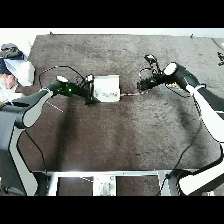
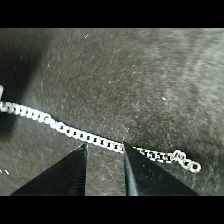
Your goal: Fold the box and place the chain.
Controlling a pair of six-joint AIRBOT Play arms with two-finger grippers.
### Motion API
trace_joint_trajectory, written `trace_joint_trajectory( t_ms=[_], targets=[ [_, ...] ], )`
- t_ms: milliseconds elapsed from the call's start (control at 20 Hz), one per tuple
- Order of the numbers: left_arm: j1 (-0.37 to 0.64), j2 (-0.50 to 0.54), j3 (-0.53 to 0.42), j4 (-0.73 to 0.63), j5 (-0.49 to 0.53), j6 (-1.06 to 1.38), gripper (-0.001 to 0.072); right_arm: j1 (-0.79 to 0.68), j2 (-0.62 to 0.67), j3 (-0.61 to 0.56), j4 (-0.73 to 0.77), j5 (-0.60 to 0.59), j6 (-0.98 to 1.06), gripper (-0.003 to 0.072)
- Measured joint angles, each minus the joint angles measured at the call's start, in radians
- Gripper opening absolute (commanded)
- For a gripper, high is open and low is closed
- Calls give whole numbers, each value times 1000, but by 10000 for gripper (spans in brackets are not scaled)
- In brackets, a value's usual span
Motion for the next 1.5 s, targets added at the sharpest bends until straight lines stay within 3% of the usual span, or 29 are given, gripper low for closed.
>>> trace_joint_trajectory(
  t_ms=[350,900,1100,1150,1250,1500],
  targets=[
    [0,0,0,0,0,0,352,37,-74,88,69,134,-243,292],
    [0,0,0,0,0,0,352,89,-134,97,57,92,-384,291],
    [0,0,0,0,0,0,352,113,-140,97,-11,63,-408,288],
    [0,0,0,0,0,0,352,121,-141,97,-35,58,-412,216],
    [0,0,0,0,0,0,352,140,-141,97,-76,51,-422,-1],
    [0,0,0,0,0,0,352,160,-77,98,-97,74,-455,-12]
  ],
)
